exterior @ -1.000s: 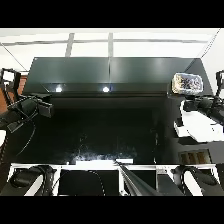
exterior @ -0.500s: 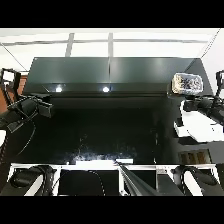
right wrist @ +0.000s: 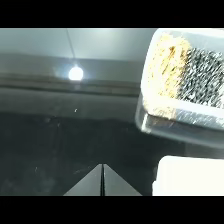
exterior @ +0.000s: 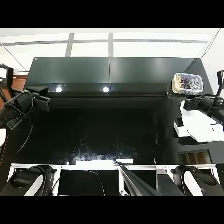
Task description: Fold the box and place the chain.
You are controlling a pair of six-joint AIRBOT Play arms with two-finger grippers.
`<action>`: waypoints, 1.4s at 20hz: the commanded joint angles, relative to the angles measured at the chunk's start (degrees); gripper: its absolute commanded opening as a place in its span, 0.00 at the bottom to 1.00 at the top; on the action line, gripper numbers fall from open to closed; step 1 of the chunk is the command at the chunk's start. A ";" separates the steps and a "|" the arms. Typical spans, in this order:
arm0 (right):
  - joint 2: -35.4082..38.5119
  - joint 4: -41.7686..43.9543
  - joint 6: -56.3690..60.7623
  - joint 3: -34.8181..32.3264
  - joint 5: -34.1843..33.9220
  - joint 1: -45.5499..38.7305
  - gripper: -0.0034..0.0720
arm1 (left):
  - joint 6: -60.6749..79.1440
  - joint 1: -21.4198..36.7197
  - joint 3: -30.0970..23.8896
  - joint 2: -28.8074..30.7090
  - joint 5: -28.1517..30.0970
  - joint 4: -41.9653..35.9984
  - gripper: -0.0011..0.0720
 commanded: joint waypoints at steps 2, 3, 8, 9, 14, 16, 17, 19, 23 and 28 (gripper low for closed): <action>-0.90 -0.13 0.02 -0.07 -15.96 -0.04 0.06 | -0.02 0.04 -0.04 -4.92 12.68 -2.03 0.05; -1.99 -0.24 0.02 -0.04 -21.77 -0.17 0.06 | -0.02 0.04 -0.04 -7.45 14.23 -3.39 0.06; -10.82 -1.81 0.90 6.71 -20.13 -10.08 1.00 | -0.20 -2.03 0.90 -15.85 10.62 -18.71 0.99; -12.44 -2.95 1.27 8.59 -17.90 -12.98 1.00 | -0.22 -3.06 0.92 -15.72 8.90 -18.71 0.99; -25.44 -22.05 29.20 23.30 1.27 -34.69 1.00 | 0.44 -8.20 0.92 -15.13 -1.03 -11.96 0.99; -32.04 -29.83 32.85 29.68 13.20 -41.22 1.00 | 0.26 -8.76 0.92 -15.13 -2.34 -10.25 0.99; -35.23 -31.19 32.33 32.44 17.44 -43.43 1.00 | 0.15 -8.76 0.92 -15.13 -2.47 -10.49 0.99; -41.86 -31.08 26.21 37.94 25.29 -45.79 1.00 | 0.20 -8.76 0.92 -15.13 -2.40 -10.99 0.99; -49.57 -24.55 5.86 43.89 34.16 -44.85 1.00 | 0.22 -8.76 0.92 -15.13 -2.43 -10.97 0.99; -53.51 -21.09 -3.41 44.15 40.00 -43.30 0.98 | 0.20 -8.76 0.92 -15.15 -2.51 -10.99 0.99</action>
